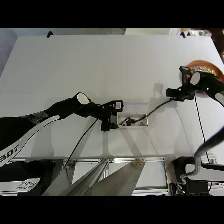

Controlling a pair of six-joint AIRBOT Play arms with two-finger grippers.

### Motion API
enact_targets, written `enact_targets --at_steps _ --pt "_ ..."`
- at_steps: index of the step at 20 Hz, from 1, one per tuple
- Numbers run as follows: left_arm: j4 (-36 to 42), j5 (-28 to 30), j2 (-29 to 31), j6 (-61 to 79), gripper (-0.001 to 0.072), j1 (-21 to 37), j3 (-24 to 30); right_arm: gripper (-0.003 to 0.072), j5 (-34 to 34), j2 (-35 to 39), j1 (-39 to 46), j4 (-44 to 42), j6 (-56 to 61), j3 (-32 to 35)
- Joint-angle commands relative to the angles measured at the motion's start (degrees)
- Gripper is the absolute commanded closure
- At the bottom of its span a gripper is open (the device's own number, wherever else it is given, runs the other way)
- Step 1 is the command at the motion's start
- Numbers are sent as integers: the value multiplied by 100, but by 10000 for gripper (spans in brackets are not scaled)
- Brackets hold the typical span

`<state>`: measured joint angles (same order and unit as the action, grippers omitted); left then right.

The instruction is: Fold the box and place the chain.

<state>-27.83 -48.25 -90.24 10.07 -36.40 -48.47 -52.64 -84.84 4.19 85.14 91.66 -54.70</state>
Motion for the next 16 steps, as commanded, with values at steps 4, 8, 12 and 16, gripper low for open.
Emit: enact_targets --at_steps 4,8,12,16 --pt "-2 0 4 0 497 0 0 672 -186 525 -2 39 -374 2" --pt "-2 0 4 0 497 0 0 672 -444 1676 -2 24 -667 0" --pt "-2 0 4 0 497 -2 0 672 -1062 3132 -2 -496 -1001 0" --pt "-2 0 4 0 497 -13 0 672 -1165 4498 -2 -1790 -1268 -2"
